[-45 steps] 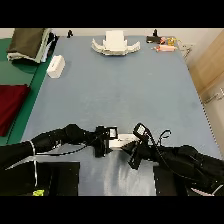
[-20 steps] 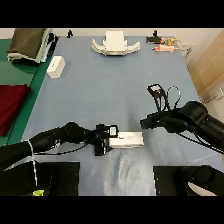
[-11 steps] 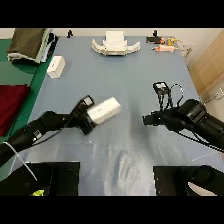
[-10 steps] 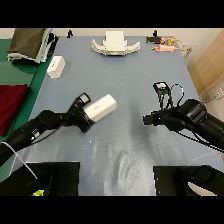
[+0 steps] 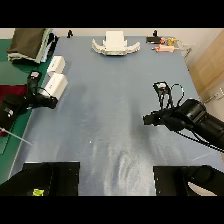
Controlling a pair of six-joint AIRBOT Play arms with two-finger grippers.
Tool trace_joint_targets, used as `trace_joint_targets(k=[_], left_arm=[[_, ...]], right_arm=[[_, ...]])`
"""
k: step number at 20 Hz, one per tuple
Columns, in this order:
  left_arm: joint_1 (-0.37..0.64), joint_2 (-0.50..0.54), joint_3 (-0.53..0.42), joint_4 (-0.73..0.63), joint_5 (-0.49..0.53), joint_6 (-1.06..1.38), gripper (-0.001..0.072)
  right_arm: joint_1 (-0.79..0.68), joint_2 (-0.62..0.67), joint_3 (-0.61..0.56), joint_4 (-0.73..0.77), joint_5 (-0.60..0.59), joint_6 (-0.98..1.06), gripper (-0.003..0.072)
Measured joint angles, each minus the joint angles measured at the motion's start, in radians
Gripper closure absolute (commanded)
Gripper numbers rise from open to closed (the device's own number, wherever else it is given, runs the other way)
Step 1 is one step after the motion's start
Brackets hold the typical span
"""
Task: Fold the box.
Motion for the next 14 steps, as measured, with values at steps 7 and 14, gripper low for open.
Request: trace_joint_targets(k=[7,14], left_arm=[[0.059,-0.334,0.274,0.010,-0.010,-0.052,0.0244],[0.045,-0.613,0.577,0.007,-0.027,-0.111,0.0243]], right_arm=[[0.000,0.000,0.000,0.000,0.000,0.000,0.0667],[0.000,0.000,0.000,0.000,0.000,0.000,0.0667]])
